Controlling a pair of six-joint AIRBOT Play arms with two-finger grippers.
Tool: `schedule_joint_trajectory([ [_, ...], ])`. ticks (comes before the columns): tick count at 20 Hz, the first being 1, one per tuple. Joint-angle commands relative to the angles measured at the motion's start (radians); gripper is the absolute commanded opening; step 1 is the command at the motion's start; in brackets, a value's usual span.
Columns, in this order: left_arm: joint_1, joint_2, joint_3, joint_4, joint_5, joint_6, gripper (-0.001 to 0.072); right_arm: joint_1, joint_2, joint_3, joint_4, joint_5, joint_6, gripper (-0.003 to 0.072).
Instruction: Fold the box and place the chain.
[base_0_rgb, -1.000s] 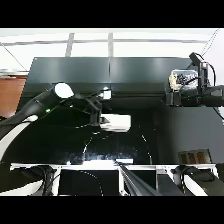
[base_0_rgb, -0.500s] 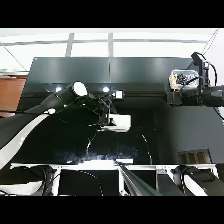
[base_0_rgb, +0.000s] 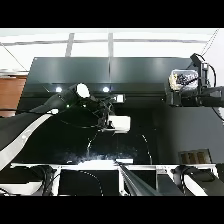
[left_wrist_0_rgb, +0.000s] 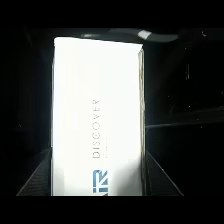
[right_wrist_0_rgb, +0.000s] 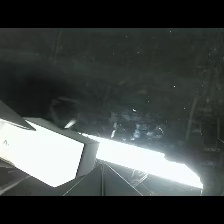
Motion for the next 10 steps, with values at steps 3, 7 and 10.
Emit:
schedule_joint_trajectory([
  [3,-0.069,-0.037,-0.006,0.081,0.155,-0.048,0.0709,0.000,0.000,0.000,0.001,-0.010,0.000,0.0019],
  [7,-0.097,-0.039,-0.008,0.094,0.172,-0.050,0.0681,0.000,0.000,0.000,0.001,-0.015,0.000,0.0020],
  [10,-0.091,-0.029,-0.005,0.148,0.134,-0.089,0.0276,0.000,0.000,0.000,0.001,-0.015,0.000,0.0020],
])
